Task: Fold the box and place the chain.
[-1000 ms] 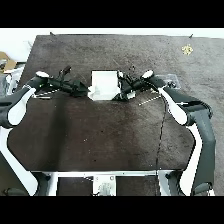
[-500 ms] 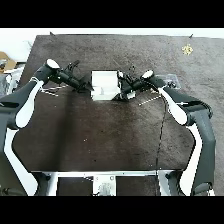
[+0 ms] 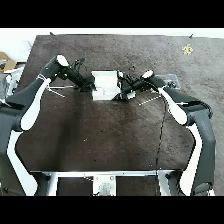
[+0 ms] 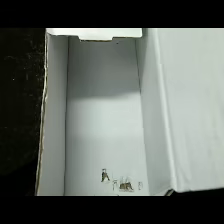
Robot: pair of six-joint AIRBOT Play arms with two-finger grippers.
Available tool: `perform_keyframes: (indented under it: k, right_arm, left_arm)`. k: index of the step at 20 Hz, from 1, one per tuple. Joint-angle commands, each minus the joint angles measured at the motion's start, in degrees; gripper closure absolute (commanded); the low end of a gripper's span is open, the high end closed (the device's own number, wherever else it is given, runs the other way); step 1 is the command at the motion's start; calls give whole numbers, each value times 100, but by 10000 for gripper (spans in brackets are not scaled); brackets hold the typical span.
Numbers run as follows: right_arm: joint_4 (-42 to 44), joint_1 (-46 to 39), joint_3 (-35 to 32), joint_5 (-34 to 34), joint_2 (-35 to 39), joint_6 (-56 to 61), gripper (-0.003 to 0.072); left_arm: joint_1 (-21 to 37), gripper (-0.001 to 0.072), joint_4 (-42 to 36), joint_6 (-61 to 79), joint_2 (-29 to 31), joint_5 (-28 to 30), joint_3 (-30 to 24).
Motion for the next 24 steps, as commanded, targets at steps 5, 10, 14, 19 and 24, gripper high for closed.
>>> perform_keyframes:
  k: [5, 10, 14, 19, 24]
  right_arm:
    - [2, 0, 0, 0, -2, 2, 230]
    - [0, 0, 0, 0, -2, 2, 230]
    - [0, 0, 0, 0, -2, 2, 230]
    - [2, -2, 0, 2, -2, 2, 230]
    - [2, -2, 0, 2, -2, 2, 230]
  left_arm:
    - [-507, 426, 1578, -1134, -4, 142, 402]
    - [-1034, 427, 3045, -2155, -7, 15, 610]
    - [-1320, 428, 3530, -2594, -101, -9, 610]
    - [-1445, 428, 3759, -2959, -273, -59, 667]
    - [-1443, 442, 3888, -3233, -391, -149, 664]
